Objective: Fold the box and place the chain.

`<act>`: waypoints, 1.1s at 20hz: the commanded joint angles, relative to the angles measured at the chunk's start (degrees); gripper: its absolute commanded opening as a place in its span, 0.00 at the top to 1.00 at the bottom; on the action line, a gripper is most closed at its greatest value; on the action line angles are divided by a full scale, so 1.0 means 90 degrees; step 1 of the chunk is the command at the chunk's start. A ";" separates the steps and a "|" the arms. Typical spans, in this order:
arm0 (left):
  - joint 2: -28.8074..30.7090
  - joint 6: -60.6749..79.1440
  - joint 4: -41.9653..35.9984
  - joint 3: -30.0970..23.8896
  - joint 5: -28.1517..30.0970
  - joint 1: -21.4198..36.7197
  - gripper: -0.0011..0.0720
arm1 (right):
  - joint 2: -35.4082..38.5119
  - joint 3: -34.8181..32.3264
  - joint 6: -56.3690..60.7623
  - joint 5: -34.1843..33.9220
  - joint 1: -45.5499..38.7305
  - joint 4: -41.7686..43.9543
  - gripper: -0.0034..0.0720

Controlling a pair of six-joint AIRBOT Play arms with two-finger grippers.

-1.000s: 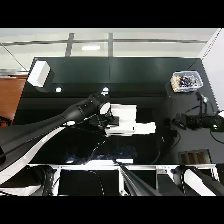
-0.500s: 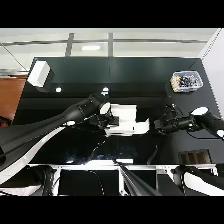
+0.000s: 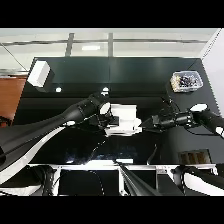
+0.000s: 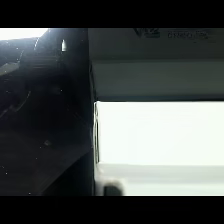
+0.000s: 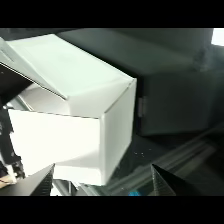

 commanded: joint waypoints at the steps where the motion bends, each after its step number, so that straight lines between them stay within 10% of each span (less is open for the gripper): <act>1: 0.0002 0.0005 0.0000 0.0005 0.0000 0.0005 0.95 | -0.0005 0.0083 0.0240 0.0090 0.0170 0.0469 0.33; 8: 0.0002 0.0005 0.0000 0.0005 0.0002 0.0005 0.95 | -0.0002 0.0911 0.1440 -0.0653 0.1392 -0.0155 0.39; 22: 0.0002 0.0005 0.0002 0.0005 0.0002 0.0005 0.95 | -0.0012 0.2089 0.5484 -0.1559 0.3903 -0.4699 0.42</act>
